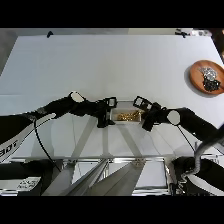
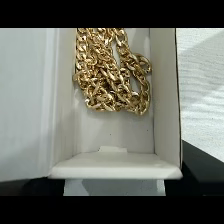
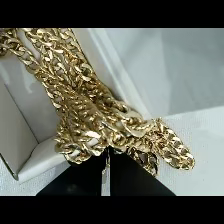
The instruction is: Fold the box and place the chain.
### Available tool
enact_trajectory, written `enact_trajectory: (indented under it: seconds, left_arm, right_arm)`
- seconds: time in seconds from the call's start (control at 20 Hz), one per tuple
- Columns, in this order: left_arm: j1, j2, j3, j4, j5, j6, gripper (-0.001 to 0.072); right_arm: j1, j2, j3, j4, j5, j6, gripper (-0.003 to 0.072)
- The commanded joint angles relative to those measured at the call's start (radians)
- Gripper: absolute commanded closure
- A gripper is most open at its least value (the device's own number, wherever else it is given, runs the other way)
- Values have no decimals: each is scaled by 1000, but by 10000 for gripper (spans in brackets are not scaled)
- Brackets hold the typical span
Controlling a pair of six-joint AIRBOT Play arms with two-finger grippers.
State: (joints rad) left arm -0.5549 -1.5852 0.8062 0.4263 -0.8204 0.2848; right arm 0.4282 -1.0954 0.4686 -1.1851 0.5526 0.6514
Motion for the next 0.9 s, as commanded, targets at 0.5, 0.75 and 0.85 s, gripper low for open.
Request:
enact_trajectory:
  seconds: [0.5,0.75,0.85]
  left_arm:
    - [0,0,0,0,0,0,434]
    - [0,0,0,0,0,0,434]
    - [0,0,0,0,0,0,434]
  right_arm:
    - [1,478,1,-5,156,212,679]
    - [1,620,1,213,186,179,679]
    - [1,611,1,255,173,179,679]
